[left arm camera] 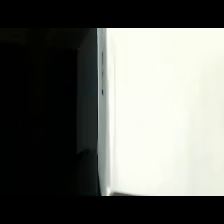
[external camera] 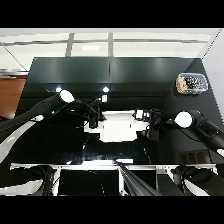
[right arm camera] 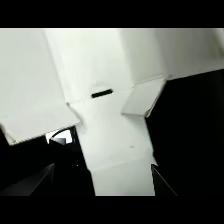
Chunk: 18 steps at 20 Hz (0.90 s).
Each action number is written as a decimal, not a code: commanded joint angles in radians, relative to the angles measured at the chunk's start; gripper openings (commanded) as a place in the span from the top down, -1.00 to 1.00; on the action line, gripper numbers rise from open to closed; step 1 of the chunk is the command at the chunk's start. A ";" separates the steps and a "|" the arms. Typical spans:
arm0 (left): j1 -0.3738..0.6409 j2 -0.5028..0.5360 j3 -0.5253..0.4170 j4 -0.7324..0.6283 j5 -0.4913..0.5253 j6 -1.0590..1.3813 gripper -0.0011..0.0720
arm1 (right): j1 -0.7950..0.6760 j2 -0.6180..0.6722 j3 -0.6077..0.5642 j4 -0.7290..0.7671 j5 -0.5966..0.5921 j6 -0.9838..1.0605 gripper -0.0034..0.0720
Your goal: Fold the box and place the chain.
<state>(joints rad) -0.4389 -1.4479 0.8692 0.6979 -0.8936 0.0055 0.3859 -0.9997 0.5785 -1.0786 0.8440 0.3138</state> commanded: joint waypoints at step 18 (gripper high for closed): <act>-0.004 -0.005 -0.006 0.026 0.048 0.017 0.89 | 0.149 -0.082 -0.055 0.296 -0.235 -0.166 -0.96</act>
<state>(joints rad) -0.4419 -1.4521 0.8635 0.7258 -0.8452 0.0246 0.5453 -1.0790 0.5022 -0.8177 0.5926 0.1864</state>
